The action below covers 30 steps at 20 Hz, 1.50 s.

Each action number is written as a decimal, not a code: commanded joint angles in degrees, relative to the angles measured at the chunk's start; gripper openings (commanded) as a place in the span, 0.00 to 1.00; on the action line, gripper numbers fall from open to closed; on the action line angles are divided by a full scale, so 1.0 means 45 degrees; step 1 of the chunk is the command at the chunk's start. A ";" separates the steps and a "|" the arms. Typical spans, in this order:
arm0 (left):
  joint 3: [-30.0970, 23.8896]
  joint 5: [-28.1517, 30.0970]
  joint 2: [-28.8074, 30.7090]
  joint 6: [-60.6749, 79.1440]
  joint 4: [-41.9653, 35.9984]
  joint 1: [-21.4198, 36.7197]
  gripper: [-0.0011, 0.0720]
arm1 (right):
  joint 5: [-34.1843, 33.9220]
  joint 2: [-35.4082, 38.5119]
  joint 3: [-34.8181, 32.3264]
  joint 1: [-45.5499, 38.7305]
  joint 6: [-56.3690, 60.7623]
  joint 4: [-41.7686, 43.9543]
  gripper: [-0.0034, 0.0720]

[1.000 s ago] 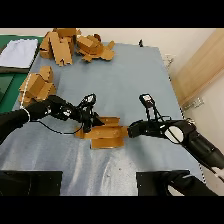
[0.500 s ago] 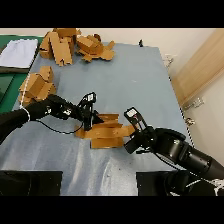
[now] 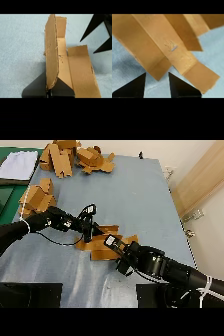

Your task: Fold the box.

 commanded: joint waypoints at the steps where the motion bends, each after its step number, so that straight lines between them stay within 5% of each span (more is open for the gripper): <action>1: 0.0010 -0.0005 -0.0010 0.0000 0.0015 0.0005 0.03 | -0.0588 -0.1146 0.0005 0.0131 -0.1467 0.0087 0.62; 6: 0.0010 -0.0010 -0.0010 0.0000 0.0015 0.0005 0.03 | -0.0588 -0.1564 0.0010 0.0141 -0.1462 0.1239 0.61; 11: 0.0010 -0.0092 -0.0010 0.0000 0.0015 -0.0005 0.03 | -0.1797 -0.1817 0.0068 0.0107 -0.1384 -0.0918 0.61; 20: 0.0005 -0.0719 -0.0015 0.0005 0.0019 -0.0015 0.03 | -0.1146 -0.1171 0.1025 0.0102 -0.1472 -0.1073 0.61; 25: 0.0005 -0.0539 -0.0015 0.0010 0.0019 -0.0005 0.03 | -0.2555 -0.1239 0.0452 -0.1370 -0.1889 -0.0962 0.61; 27: 0.0010 -0.0539 -0.0015 0.0010 0.0019 -0.0005 0.03 | -0.2963 -0.1239 0.0364 -0.2589 -0.3269 0.0257 0.61; 30: 0.0005 -0.0544 -0.0015 0.0010 0.0019 -0.0005 0.03 | -0.3317 -0.1219 0.0364 -0.3672 -0.9083 0.4677 0.61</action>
